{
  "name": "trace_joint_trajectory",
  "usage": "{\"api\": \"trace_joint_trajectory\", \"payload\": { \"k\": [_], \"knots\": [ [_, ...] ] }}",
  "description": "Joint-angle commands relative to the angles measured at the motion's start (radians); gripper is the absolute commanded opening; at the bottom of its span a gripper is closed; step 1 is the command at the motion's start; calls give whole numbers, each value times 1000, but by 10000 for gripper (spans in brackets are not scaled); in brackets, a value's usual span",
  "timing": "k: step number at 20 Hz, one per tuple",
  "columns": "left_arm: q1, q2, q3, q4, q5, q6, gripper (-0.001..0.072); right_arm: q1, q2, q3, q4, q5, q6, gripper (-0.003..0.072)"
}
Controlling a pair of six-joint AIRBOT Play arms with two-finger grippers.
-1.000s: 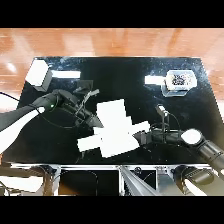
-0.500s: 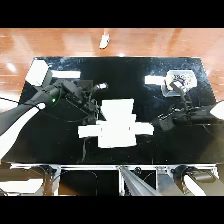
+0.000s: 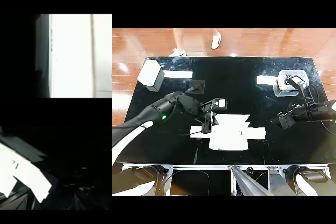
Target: Fold the box and place the chain.
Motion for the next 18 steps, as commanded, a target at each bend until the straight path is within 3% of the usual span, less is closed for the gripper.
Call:
{"api": "trace_joint_trajectory", "payload": {
  "k": [1, 6, 18],
  "knots": [
    [-7, 68, -83, 9, -82, 39, 16, -1, 0, 3, -12, -69, -7, 716],
    [-7, 67, -141, 24, -79, 39, 17, -1, -1, 3, -11, -114, -28, 717],
    [-7, 67, -141, 36, -74, 37, 17, -1, -2, 3, -8, -114, -31, 716]
  ]
}}
